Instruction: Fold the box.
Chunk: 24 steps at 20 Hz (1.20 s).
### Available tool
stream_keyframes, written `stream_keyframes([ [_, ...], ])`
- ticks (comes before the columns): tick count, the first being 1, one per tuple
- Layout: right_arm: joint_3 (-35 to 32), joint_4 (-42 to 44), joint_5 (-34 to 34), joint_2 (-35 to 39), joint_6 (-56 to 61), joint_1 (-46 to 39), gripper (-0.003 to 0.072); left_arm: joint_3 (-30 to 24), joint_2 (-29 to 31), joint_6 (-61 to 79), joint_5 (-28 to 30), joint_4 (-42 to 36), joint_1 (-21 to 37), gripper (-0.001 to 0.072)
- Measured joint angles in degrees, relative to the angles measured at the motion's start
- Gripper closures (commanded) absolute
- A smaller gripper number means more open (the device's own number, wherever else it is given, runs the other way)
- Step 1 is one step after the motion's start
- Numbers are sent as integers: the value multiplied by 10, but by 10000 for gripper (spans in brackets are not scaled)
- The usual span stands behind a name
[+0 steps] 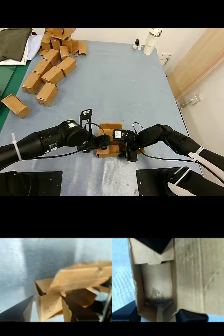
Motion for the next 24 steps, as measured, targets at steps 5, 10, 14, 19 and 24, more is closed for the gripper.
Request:
stream_keyframes([
  [5, 0, 0, 0, 0, 0, 0, 180, 30, -32, -72, -52, 55, -29, 188],
  [10, 0, 0, 0, 0, 0, 0, 180, 76, -87, -113, -78, 86, -64, 188],
  [14, 0, 0, 0, 0, 0, 0, 180, 128, -139, -114, -126, 104, -73, 190],
  [19, 0, 0, 0, 0, 0, 0, 180, 156, -169, -110, -173, 124, -75, 608],
  [24, 0, 0, 0, 0, 0, 0, 180, 162, -175, -109, -182, 128, -76, 699],
])
